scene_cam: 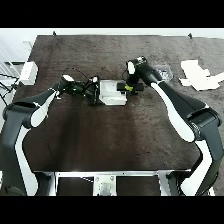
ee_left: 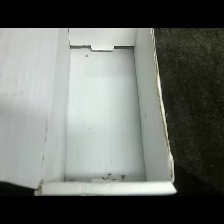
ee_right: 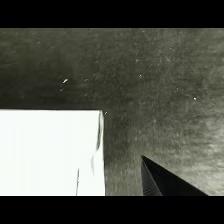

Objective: Fold the box and place the chain.

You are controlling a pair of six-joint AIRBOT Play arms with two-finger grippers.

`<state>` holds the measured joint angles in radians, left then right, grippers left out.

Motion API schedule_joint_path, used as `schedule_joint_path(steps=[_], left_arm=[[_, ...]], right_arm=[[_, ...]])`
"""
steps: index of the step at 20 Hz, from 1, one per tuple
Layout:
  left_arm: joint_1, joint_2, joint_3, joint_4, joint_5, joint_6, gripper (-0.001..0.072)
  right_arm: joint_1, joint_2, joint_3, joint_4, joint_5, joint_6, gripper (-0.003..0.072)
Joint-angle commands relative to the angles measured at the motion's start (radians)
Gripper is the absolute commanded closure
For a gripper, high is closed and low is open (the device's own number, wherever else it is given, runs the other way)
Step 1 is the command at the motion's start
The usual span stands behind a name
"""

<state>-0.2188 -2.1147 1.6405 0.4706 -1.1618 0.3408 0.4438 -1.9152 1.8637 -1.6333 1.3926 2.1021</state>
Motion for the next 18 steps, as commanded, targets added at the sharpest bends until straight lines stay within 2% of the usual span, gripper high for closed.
schedule_joint_path(steps=[1,5,6,8,13,18], left_arm=[[0.0,0.0,0.0,0.0,0.001,0.0,0.0235],[0.0,0.0,0.0,0.0,0.001,0.0,0.0235],[0.0,0.0,0.0,0.0,0.001,0.0,0.0235],[0.0,0.0,0.0,0.0,0.001,0.0,0.0235],[0.0,0.0,0.0,0.0,0.001,0.0,0.0235],[0.0,0.0,0.0,0.0,0.001,0.0,0.0235]], right_arm=[[0.003,0.064,0.004,0.0,0.025,-0.103,0.0223],[-0.026,0.153,0.004,-0.071,0.023,-0.185,0.0212],[-0.044,0.159,0.004,-0.054,0.022,-0.184,0.0212],[-0.069,0.15,-0.013,0.069,0.012,-0.198,0.0213],[-0.072,0.122,-0.066,0.07,-0.042,-0.219,0.0212],[-0.04,0.072,-0.068,0.185,-0.113,-0.212,0.0214]])
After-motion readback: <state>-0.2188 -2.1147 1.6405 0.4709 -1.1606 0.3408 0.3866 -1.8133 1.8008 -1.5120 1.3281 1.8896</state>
